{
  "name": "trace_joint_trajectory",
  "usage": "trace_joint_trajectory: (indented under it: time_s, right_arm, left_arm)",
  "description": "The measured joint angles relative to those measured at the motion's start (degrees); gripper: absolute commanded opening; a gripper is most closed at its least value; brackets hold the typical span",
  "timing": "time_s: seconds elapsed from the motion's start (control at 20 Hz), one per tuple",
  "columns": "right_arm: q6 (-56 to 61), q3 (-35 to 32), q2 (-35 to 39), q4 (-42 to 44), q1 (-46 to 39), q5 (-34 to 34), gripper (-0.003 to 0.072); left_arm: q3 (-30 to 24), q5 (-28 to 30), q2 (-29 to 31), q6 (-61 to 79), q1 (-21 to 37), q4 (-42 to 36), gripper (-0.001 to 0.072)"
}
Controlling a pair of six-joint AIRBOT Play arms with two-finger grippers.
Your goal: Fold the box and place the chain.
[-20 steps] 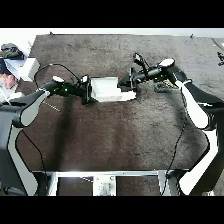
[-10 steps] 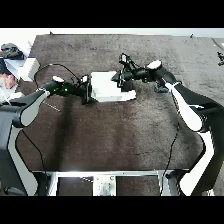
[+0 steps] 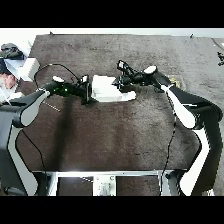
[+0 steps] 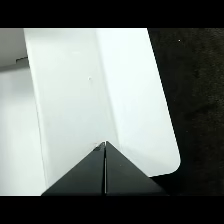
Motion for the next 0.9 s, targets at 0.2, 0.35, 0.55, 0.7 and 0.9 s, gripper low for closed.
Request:
trace_joint_trajectory:
  time_s: [0.2, 0.35, 0.55, 0.7, 0.9]
  right_arm:
    - [-0.02, 0.11, -0.15, -1.05, 0.0, 0.98, -0.0005]
    - [-0.09, 0.94, 1.27, -1.97, -0.26, 1.75, -0.0006]
    - [1.75, 1.57, 6.38, -2.6, -1.92, 4.72, 0.0297]
    - [4.5, 1.68, 9.2, -7.06, -3.3, 10.38, 0.0599]
    - [5.99, -0.17, 10.32, -15.39, -3.26, 15.41, 0.06]
  left_arm:
    - [0.0, -0.02, 0.0, 0.04, 0.0, 0.02, 0.0405]
    - [0.0, -0.09, 0.0, 0.2, -0.02, 0.07, 0.0405]
    - [-0.02, -0.07, 0.0, 0.17, -0.02, 0.02, 0.0405]
    - [-0.02, -0.02, 0.0, 0.17, -0.02, 0.02, 0.0405]
    - [0.0, 0.0, 0.0, 0.15, -0.02, 0.0, 0.0404]
